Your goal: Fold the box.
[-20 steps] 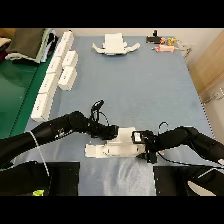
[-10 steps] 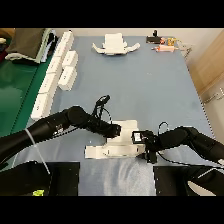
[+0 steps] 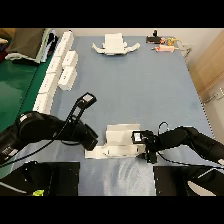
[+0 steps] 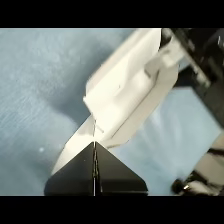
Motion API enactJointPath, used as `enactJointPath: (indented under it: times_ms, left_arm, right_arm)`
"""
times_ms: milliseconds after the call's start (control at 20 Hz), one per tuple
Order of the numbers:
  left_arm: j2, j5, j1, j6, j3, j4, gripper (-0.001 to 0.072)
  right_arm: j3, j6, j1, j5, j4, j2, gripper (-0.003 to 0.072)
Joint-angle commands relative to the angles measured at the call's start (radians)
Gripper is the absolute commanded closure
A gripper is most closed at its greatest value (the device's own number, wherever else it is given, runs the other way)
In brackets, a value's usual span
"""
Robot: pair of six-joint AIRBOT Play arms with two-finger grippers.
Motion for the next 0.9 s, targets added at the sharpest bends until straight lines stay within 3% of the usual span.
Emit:
enactJointPath:
  times_ms: [0,50,400,600,700,850]
  left_arm:
    - [0.097,-0.047,-0.001,0.172,-0.084,0.061,0.0266]
    - [0.093,-0.013,-0.001,0.195,-0.111,0.061,0.0005]
    - [0.019,0.169,-0.001,0.467,-0.187,0.06,0.0004]
    - [-0.022,0.247,0.026,0.756,-0.227,-0.096,0.0004]
    - [-0.045,0.248,0.026,0.932,-0.261,-0.174,0.0005]
    - [-0.098,0.247,0.026,1.009,-0.281,-0.252,0.0005]
  right_arm:
    - [0.0,0.0,0.0,0.0,0.0,0.0,0.0164]
    - [0.0,0.0,0.0,0.0,0.0,-0.001,0.0163]
    - [0.0,0.0,0.0,0.0,0.0,0.0,0.0164]
    - [0.0,0.0,0.0,0.0,0.0,-0.001,0.0164]
    - [0.0,0.0,0.0,0.0,0.0,0.0,0.0164]
    - [0.0,0.0,0.0,0.0,0.0,0.0,0.0164]
